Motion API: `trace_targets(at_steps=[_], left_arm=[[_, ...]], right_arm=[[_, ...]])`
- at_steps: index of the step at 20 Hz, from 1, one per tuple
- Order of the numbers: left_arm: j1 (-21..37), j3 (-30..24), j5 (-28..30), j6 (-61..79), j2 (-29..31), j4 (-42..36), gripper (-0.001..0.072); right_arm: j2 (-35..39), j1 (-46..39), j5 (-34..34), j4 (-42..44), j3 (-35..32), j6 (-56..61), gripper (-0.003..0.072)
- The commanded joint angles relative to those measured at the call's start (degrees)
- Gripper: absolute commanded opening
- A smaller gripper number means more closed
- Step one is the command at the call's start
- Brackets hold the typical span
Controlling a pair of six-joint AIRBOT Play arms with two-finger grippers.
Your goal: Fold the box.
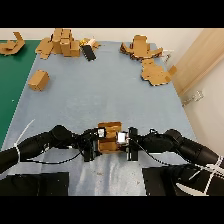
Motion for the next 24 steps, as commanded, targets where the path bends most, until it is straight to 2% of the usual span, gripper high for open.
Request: trace_targets(at_steps=[1, 3, 10, 12, 14, 16, 17, 18, 19, 20, 22, 24], left_arm=[[0.0, 0.0, 0.0, 0.0, 0.0, 0.0, 0.0439], [0.0, 0.0, 0.0, 0.0, 0.0, 0.0, 0.0439], [0.0, 0.0, 0.0, 0.0, 0.0, 0.0, 0.0439], [0.0, 0.0, 0.0, 0.0, 0.0, 0.0, 0.0439], [0.0, 0.0, 0.0, 0.0, 0.0, 0.0, 0.0439], [0.1, 0.0, 0.0, 0.0, 0.0, 0.0, 0.0439], [0.0, 0.0, 0.0, 0.0, 0.0, 0.0, 0.0439], [0.1, 0.0, 0.0, 0.0, 0.0, 0.0, 0.0439], [0.0, 0.0, 0.0, 0.0, 0.0, 0.0, 0.0439], [0.0, 0.0, 0.0, 0.0, 0.0, 0.0, 0.0439], [0.1, 0.0, 0.0, 0.0, 0.0, 0.0, 0.0439], [0.0, 0.0, 0.0, 0.0, 0.0, 0.0, 0.0439]], right_arm=[[-1.0, 0.5, 2.0, -0.3, 0.0, -0.2, 0.0245], [-2.6, 0.5, 1.9, -0.3, 0.0, -0.2, 0.0455], [-3.3, 0.5, 1.3, -1.6, 0.0, 0.0, 0.0456], [-2.6, 0.5, 1.0, -5.1, 0.0, 3.3, 0.0455], [-0.3, 0.2, -3.3, -14.5, 0.9, 15.3, 0.0455], [2.6, -0.4, -11.9, -27.8, 3.6, 37.8, 0.0451], [4.1, -0.4, -16.9, -34.6, 5.1, 47.7, 0.0354], [5.8, -0.4, -22.3, -41.1, 6.6, 57.0, 0.0164], [7.6, -0.4, -27.3, -45.9, 7.8, 64.1, 0.003], [9.3, -0.5, -31.4, -49.3, 8.6, 69.4, 0.0005], [12.1, -3.0, -37.6, -51.9, 8.6, 77.5, 0.0004], [12.4, -8.4, -39.6, -48.2, 7.8, 80.1, 0.0003]])
